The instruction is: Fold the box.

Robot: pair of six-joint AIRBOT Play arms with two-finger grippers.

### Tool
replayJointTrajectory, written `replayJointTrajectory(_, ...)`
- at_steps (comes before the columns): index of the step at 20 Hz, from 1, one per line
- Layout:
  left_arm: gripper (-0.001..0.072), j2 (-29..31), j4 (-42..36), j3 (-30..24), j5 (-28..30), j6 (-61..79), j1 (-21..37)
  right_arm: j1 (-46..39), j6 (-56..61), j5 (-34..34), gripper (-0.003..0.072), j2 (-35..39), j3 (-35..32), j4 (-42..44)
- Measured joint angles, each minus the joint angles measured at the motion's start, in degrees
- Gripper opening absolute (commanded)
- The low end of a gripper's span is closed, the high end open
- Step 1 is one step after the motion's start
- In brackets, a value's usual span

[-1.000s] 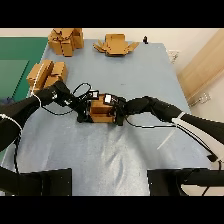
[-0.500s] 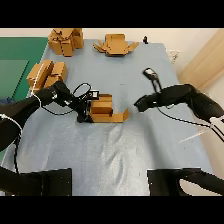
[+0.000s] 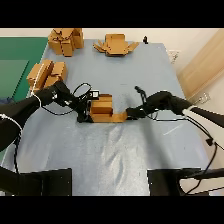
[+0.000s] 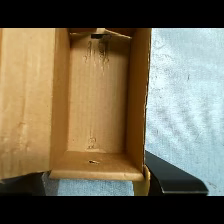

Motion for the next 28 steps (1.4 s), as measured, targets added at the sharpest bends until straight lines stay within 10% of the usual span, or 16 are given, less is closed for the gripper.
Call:
replayJointTrajectory(13,0.0016,0.0,0.0,0.0,0.2,0.0,0.0,4.6,1.4,-2.6,0.0006,2.1,5.5,6.1)
replayJointTrajectory(20,0.0016,0.0,0.0,0.0,0.2,-0.1,0.0,4.7,3.2,-3.4,0.0193,2.5,5.6,5.6)
replayJointTrajectory(23,0.0016,0.0,0.0,0.0,0.2,0.0,0.0,5.1,5.5,-2.9,0.0384,2.6,5.6,3.7)
replayJointTrajectory(28,0.0016,0.0,0.0,0.0,0.2,0.0,0.0,7.5,11.9,-1.0,0.0395,2.3,8.4,-2.4)
